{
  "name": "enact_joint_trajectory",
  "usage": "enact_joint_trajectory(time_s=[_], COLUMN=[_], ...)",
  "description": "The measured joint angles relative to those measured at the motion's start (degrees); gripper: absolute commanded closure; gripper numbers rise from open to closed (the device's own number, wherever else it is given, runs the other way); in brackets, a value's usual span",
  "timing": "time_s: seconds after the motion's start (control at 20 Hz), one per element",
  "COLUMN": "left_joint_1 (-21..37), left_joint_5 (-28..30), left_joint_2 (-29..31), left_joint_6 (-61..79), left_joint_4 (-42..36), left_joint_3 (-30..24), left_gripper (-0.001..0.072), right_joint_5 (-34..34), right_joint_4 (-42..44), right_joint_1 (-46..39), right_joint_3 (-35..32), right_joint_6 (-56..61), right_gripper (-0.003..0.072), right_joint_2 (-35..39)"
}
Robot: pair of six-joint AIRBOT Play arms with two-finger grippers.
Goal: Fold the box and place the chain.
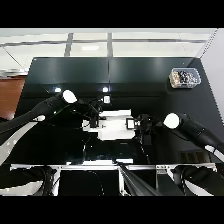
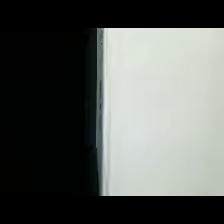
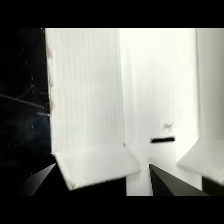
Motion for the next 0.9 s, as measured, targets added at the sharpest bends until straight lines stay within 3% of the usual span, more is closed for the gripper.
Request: enact_joint_trajectory(time_s=[0.25,0.9], left_joint_1=[0.00,0.00], left_joint_5=[-0.74,-1.29], left_joint_2=[0.00,0.00], left_joint_6=[0.09,0.48], left_joint_4=[-0.02,-0.20], left_joint_3=[0.00,0.00], left_gripper=[0.0682,0.0681], right_joint_5=[-4.33,-4.00], right_joint_4=[3.43,10.43], right_joint_1=[1.86,-4.20], right_joint_3=[0.09,2.03], right_joint_6=[-0.46,-7.54], right_gripper=[-0.0022,-0.0021], right_joint_2=[0.63,1.97])
